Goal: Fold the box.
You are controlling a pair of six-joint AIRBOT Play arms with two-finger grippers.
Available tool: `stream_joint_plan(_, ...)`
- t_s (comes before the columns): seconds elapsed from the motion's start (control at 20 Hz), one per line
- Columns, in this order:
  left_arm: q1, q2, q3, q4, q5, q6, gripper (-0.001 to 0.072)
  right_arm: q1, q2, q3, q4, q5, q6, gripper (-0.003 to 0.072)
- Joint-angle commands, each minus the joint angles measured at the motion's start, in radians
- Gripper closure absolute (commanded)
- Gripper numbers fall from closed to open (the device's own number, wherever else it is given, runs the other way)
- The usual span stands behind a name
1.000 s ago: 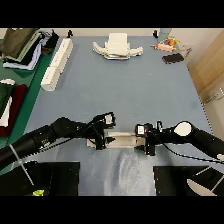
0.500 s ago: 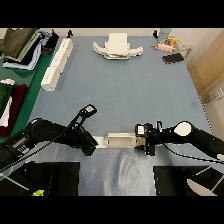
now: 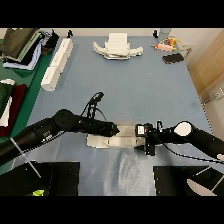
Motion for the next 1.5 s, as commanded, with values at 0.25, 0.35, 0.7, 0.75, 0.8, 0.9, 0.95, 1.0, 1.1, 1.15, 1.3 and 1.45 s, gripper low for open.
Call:
stream_joint_plan(0.25, -0.003, -0.23, 0.044, -0.005, 0.159, -0.171, 0.0695, 0.0, 0.0, 0.001, 0.0, 0.0, -0.001, 0.0182)
stream_joint_plan(0.35, -0.003, -0.284, 0.044, -0.004, 0.126, -0.205, 0.0696, -0.001, 0.0, 0.001, 0.0, 0.0, 0.0, 0.0182)
stream_joint_plan(0.7, -0.003, -0.308, 0.084, -0.005, 0.09, -0.201, 0.0695, -0.001, 0.0, 0.001, 0.0, 0.0, -0.001, 0.0181)
stream_joint_plan(0.75, -0.003, -0.308, 0.099, -0.005, 0.081, -0.173, 0.0695, -0.001, 0.0, 0.001, 0.0, 0.0, 0.0, 0.0182)
stream_joint_plan(0.8, -0.003, -0.307, 0.119, -0.004, 0.068, -0.138, 0.0695, -0.001, 0.0, 0.001, 0.0, 0.0, 0.0, 0.0181)
stream_joint_plan(0.9, 0.002, -0.275, 0.149, 0.024, 0.053, -0.087, 0.0695, -0.001, 0.0, 0.001, 0.0, 0.0, 0.0, 0.0182)
stream_joint_plan(0.95, 0.014, -0.242, 0.156, 0.066, 0.034, -0.085, 0.0695, -0.001, 0.0, 0.001, 0.0, 0.0, 0.0, 0.0182)
stream_joint_plan(1.0, 0.037, -0.196, 0.158, 0.119, 0.001, -0.085, 0.0695, -0.001, 0.0, 0.001, 0.0, 0.0, 0.0, 0.0182)
stream_joint_plan(1.1, 0.101, -0.093, 0.158, 0.211, -0.116, -0.092, 0.0695, 0.0, 0.0, 0.001, 0.0, 0.0, 0.0, 0.0182)
stream_joint_plan(1.15, 0.131, -0.041, 0.158, 0.248, -0.18, -0.092, 0.0695, -0.001, 0.0, 0.001, 0.0, 0.0, -0.001, 0.0182)
stream_joint_plan(1.3, 0.184, 0.113, 0.158, 0.376, -0.337, -0.034, 0.0694, -0.001, 0.0, 0.001, 0.0, 0.0, 0.0, 0.0182)
stream_joint_plan(1.45, 0.182, 0.194, 0.158, 0.495, -0.459, 0.111, 0.0694, -0.001, 0.0, 0.001, 0.0, 0.0, 0.0, 0.0182)
